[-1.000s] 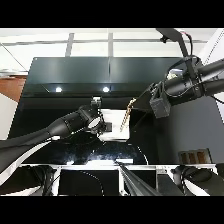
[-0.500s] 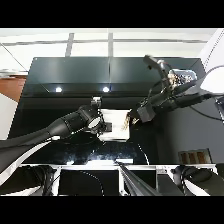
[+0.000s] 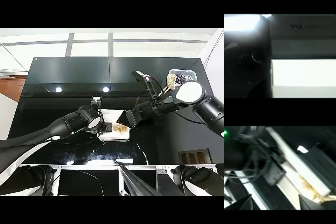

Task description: Fold the box and place the chain.

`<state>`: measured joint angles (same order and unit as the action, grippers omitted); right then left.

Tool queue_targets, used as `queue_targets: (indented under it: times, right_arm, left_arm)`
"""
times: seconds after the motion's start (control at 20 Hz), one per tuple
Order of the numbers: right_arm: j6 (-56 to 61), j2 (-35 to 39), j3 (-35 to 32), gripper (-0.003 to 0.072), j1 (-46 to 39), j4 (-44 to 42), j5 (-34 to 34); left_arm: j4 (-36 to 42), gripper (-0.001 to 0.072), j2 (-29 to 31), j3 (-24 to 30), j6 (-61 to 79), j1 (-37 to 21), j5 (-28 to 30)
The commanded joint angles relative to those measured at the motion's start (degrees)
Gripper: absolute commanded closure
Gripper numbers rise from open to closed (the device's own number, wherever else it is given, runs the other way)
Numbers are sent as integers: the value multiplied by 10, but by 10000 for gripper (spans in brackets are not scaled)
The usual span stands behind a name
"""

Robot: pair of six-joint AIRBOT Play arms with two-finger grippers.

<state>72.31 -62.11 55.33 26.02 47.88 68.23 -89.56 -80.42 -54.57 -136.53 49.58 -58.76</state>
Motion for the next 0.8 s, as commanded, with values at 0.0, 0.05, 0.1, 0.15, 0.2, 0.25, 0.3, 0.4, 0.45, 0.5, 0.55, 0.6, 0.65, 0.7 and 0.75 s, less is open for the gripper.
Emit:
queue_targets:
  times: [0.0, 0.05, 0.1, 0.15, 0.2, 0.25, 0.3, 0.4, 0.45, 0.5, 0.55, 0.6, 0.65, 0.7, 0.75]
  right_arm:
    - [10, 2, -2, 34, -50, 68, 24]
    - [10, 9, -2, 34, -83, 78, 31]
    - [10, 12, -2, 34, -121, 95, 31]
    - [13, 12, -4, 34, -158, 128, 22]
    - [29, 12, -14, 34, -186, 165, -12]
    - [70, 12, -33, 33, -213, 205, -72]
    - [139, 11, -55, 33, -232, 246, -139]
    - [289, 0, -90, 32, -254, 327, -260]
    - [333, -16, -93, 32, -257, 357, -299]
    - [357, -33, -92, 31, -257, 369, -335]
    - [369, -53, -91, 32, -257, 370, -372]
    - [388, -72, -86, 32, -257, 371, -394]
    - [409, -96, -77, 32, -257, 371, -405]
    - [420, -120, -65, 33, -257, 371, -407]
    - [424, -146, -49, 33, -257, 373, -402]
  left_arm:
    - [0, 677, 0, 0, 0, 0, 0]
    - [0, 677, 0, 0, 0, 0, 1]
    - [0, 677, 0, 0, 0, 0, 1]
    - [0, 677, 0, 0, 0, 0, 1]
    - [0, 677, 0, 0, 0, 0, 1]
    - [0, 677, 0, 0, 0, 0, 1]
    - [0, 677, 0, 0, 0, 0, 1]
    - [0, 677, 0, 0, 0, 0, 0]
    - [0, 677, 0, 0, 0, 0, 1]
    - [0, 677, 0, 0, 0, 0, 1]
    - [0, 677, 0, 0, 0, 0, 1]
    - [0, 677, 0, 0, 0, 0, 1]
    - [0, 677, 0, 0, 0, 0, 1]
    - [0, 677, 0, 0, 0, 0, 1]
    - [0, 677, 0, 0, 0, 0, 1]
